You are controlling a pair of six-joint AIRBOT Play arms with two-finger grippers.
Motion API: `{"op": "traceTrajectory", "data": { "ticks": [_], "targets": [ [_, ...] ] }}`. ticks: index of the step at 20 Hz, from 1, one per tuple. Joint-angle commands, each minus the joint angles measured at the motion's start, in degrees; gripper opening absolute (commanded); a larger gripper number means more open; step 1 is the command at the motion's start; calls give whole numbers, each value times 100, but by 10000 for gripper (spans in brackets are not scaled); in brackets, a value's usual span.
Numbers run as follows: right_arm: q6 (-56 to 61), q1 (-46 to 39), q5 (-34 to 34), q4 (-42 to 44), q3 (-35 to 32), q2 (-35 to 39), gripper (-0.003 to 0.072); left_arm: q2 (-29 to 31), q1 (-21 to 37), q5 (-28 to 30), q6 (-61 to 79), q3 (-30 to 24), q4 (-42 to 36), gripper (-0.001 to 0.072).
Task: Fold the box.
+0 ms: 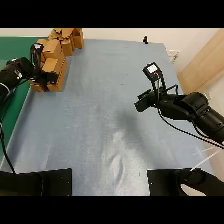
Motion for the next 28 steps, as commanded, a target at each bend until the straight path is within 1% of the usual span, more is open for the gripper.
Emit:
{"op": "traceTrajectory", "data": {
  "ticks": [1,4,9,10,11,12,14,15,16,21,24,25,26,28],
  "targets": [
    [26,-2,-2,81,-2,2,4,-299,-11,-144,-61,76,57,8],
    [52,-2,-4,131,0,2,4,-393,-11,-210,-66,76,55,10],
    [66,-2,-4,153,0,2,4,-389,-11,-216,-63,94,55,18],
    [66,-2,-4,153,0,2,4,-389,-11,-254,-63,136,57,141],
    [66,-2,-4,155,0,2,4,-380,-11,-269,-96,188,57,549],
    [66,-2,-4,173,0,2,4,-361,-7,-264,-221,234,59,582],
    [66,-2,-2,219,0,2,4,-315,-4,-310,-216,378,63,588],
    [66,-2,-2,247,0,2,4,-295,-4,-341,-216,461,63,673],
    [66,-2,-4,256,0,2,4,-291,-4,-365,-219,549,66,692],
    [66,-2,-4,321,0,2,4,-286,-7,-717,-212,962,61,693],
    [66,-2,-24,350,2,2,4,-199,-13,-909,-188,1445,42,693],
    [66,-2,-31,363,2,2,5,-136,-20,-1056,-184,1670,-52,693],
    [61,-2,-33,444,2,2,5,-44,-35,-1349,-37,1923,-271,693],
    [59,-2,-33,734,2,2,5,238,-90,-2107,369,2225,-874,692]
  ]
}}
